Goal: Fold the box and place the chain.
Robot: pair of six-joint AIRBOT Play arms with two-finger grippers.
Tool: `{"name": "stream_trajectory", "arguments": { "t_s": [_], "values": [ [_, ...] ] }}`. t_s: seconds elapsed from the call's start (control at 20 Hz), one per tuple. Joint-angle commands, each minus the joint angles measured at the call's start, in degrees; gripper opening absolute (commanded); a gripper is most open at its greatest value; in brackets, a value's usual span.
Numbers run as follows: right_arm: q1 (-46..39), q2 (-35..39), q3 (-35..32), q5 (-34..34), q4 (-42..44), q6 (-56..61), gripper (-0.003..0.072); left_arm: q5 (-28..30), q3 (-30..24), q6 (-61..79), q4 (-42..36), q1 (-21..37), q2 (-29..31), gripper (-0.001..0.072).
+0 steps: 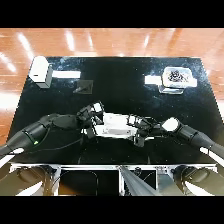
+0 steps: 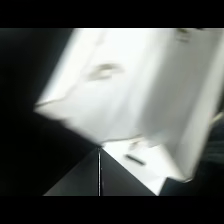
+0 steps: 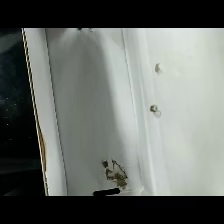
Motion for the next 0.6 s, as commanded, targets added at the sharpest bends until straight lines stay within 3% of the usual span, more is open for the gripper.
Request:
{"name": "stream_trajectory", "arguments": {
  "t_s": [0.0,0.35,0.55],
  "values": [
    [0.00,0.04,0.00,0.57,0.00,0.00,0.0553,4.15,0.02,-4.31,0.20,5.75,2.12,0.0023],
    [0.00,0.13,0.00,0.57,0.00,0.00,0.0552,21.99,0.02,-28.30,1.95,24.02,2.69,0.0022],
    [0.00,0.57,0.04,0.57,-0.09,0.00,0.0553,26.32,-0.02,-35.08,4.83,31.08,2.69,0.0021]
  ]
}}
